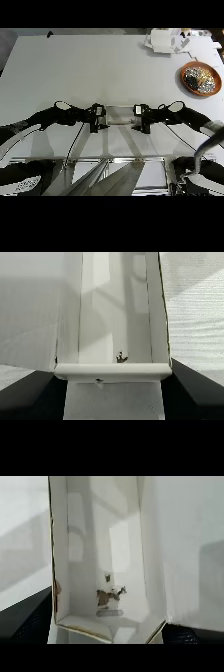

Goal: Fold the box and place the chain.

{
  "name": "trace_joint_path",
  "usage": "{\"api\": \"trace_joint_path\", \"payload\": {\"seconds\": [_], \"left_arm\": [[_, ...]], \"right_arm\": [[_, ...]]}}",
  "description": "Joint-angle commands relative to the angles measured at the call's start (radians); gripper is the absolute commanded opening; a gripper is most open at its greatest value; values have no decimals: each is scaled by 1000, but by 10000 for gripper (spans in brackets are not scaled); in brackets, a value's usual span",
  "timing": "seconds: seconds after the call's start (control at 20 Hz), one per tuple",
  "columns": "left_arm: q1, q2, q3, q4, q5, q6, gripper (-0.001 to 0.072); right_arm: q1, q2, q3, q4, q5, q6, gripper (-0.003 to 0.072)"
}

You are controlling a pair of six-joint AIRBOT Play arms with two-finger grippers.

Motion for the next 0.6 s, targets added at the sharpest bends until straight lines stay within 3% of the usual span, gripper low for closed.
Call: {"api": "trace_joint_path", "payload": {"seconds": [0.0, 0.25, 0.45, 0.55], "left_arm": [[0, 0, 1, 1, -1, 0, 52], [0, 0, 1, 1, -1, 0, 52], [0, 0, 1, 1, -1, 0, 52], [0, 0, 1, 1, -1, 0, 52]], "right_arm": [[-1, 31, 0, -176, 10, 164, 699], [-5, 135, 0, -399, 39, 349, 685], [-101, 269, 0, -402, 70, 376, 684], [-142, 349, 0, -330, 113, 374, 680]]}}
